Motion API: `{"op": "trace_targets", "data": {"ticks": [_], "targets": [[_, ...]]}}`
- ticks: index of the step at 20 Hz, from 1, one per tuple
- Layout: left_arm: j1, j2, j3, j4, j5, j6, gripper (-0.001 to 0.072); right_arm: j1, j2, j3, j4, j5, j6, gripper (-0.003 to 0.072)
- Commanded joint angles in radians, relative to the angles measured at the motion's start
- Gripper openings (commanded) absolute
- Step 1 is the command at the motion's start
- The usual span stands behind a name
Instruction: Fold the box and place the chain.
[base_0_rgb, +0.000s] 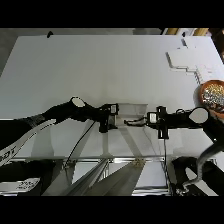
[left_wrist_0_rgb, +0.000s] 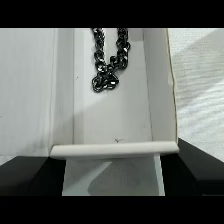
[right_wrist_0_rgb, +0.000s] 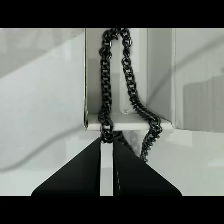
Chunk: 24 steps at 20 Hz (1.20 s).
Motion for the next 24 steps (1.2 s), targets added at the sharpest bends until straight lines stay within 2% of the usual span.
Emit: {"op": "trace_targets", "data": {"ticks": [1,6,10,13,15,20,24], "targets": [[0.000,0.000,0.000,0.000,0.000,0.001,0.0082,0.000,0.038,0.000,-0.012,0.026,0.021,0.0021],[0.000,0.000,0.000,0.000,0.000,0.000,0.0082,0.000,0.148,0.000,0.023,0.077,0.092,0.0021],[0.000,0.000,0.000,0.000,0.000,0.000,0.0082,0.000,0.227,0.000,0.286,0.074,0.186,0.0021],[0.000,0.000,0.000,0.000,0.000,0.000,0.0082,0.000,0.202,0.000,0.530,0.062,0.186,0.0021],[0.000,0.000,0.000,0.000,0.000,0.000,0.0082,0.030,0.171,0.000,0.622,0.030,0.185,0.0021],[0.000,0.000,0.000,0.000,0.000,0.000,0.0082,0.190,0.028,0.000,0.604,-0.172,0.188,0.0022],[0.000,0.000,0.000,0.000,0.000,0.000,0.0082,0.223,-0.061,0.000,0.603,-0.275,0.225,0.0024]]}}
